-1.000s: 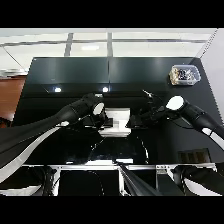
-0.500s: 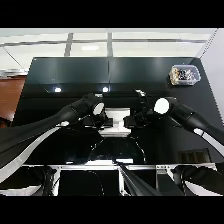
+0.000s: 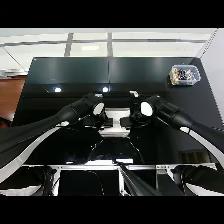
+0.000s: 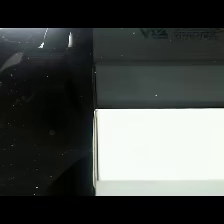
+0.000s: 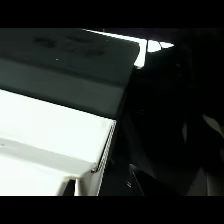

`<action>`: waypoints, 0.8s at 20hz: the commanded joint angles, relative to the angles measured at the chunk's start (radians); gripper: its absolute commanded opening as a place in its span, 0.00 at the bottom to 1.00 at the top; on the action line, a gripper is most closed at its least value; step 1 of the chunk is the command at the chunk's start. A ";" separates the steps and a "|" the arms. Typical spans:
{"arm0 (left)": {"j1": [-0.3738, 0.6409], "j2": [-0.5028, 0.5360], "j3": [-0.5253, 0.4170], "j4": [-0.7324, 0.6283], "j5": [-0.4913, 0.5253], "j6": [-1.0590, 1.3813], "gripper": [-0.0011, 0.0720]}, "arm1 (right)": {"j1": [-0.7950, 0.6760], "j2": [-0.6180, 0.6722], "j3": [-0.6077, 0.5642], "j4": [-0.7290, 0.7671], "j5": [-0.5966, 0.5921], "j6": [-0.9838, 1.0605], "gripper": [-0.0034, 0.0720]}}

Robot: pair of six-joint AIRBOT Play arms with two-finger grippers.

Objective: Fold the box and place the chain.

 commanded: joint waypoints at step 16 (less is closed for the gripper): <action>0.001 0.000 0.001 0.000 -0.003 0.000 0.05 | 0.116 -0.107 0.086 -0.170 0.055 0.301 0.06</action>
